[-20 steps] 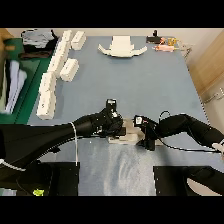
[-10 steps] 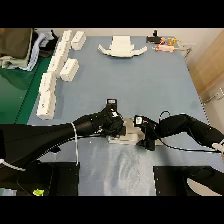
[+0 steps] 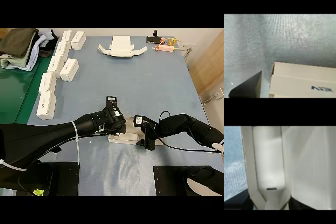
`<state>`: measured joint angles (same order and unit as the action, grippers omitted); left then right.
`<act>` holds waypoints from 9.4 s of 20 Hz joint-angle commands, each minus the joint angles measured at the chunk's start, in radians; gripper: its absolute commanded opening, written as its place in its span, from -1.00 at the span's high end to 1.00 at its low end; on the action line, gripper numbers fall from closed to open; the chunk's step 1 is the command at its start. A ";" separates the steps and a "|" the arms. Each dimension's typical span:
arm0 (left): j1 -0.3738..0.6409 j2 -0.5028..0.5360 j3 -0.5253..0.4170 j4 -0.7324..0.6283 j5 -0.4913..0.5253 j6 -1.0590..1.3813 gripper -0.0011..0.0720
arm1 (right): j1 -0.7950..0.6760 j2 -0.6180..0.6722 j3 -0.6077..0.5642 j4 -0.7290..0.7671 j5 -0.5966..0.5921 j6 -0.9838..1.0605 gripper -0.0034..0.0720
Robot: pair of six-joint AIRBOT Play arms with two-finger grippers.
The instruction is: Fold the box.
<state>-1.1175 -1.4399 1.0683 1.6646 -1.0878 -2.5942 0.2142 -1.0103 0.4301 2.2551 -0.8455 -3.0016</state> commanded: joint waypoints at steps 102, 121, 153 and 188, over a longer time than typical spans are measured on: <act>0.494 0.219 -0.550 -1.350 0.409 3.033 -0.91 | 0.000 0.001 0.001 0.000 -0.002 0.000 -0.43; 0.449 0.219 -0.548 -1.259 0.426 2.881 -0.91 | 0.000 0.001 0.001 0.000 -0.002 0.000 -0.43; 0.438 0.219 -0.548 -1.245 0.415 2.858 -0.30 | 0.000 0.001 0.001 0.000 -0.002 0.000 -0.43; 0.438 0.219 -0.548 -1.246 0.415 2.858 -0.30 | -0.187 0.430 0.000 0.061 -0.269 1.249 -0.95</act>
<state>-0.6804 -1.2205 0.5201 0.4191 -0.6724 0.2646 0.0288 -0.5835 0.4313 2.2932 -1.1004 -2.0296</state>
